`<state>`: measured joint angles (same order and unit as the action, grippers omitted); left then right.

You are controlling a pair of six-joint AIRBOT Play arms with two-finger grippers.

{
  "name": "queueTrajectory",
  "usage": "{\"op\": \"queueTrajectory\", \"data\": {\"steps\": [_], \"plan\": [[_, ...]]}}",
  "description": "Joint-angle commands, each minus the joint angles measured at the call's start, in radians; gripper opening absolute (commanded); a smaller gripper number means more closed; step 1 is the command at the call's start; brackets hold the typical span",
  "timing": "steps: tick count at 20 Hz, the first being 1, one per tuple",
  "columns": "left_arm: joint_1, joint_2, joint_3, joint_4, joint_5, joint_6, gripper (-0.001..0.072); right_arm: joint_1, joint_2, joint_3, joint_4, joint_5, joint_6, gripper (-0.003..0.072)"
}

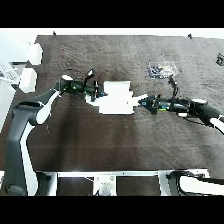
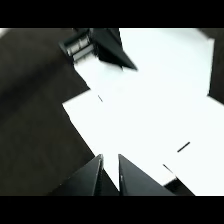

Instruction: Fold the box and place the chain.

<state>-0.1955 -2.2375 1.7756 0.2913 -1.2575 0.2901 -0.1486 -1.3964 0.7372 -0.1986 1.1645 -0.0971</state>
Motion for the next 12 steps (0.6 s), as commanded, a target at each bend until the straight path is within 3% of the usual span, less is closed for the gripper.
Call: {"op": "queueTrajectory", "data": {"steps": [1,3,5,7,12], "plan": [[0.000,-0.001,-0.001,0.001,-0.035,0.029,0.0022,0.092,0.010,-0.011,-0.134,-0.177,-0.047,0.0192],[0.000,-0.001,-0.001,0.001,-0.041,0.071,0.0022,0.155,0.010,-0.011,-0.177,-0.272,-0.047,0.0238],[0.000,-0.001,-0.001,0.000,-0.040,0.085,0.0022,0.193,0.010,-0.011,-0.188,-0.326,-0.046,0.0411],[0.000,-0.001,-0.001,-0.001,-0.038,0.084,0.0023,0.197,0.010,-0.011,-0.188,-0.335,-0.046,0.0521],[0.000,-0.001,-0.001,-0.035,-0.033,0.084,0.0023,0.209,0.010,-0.011,-0.230,-0.338,-0.150,0.0614]]}}
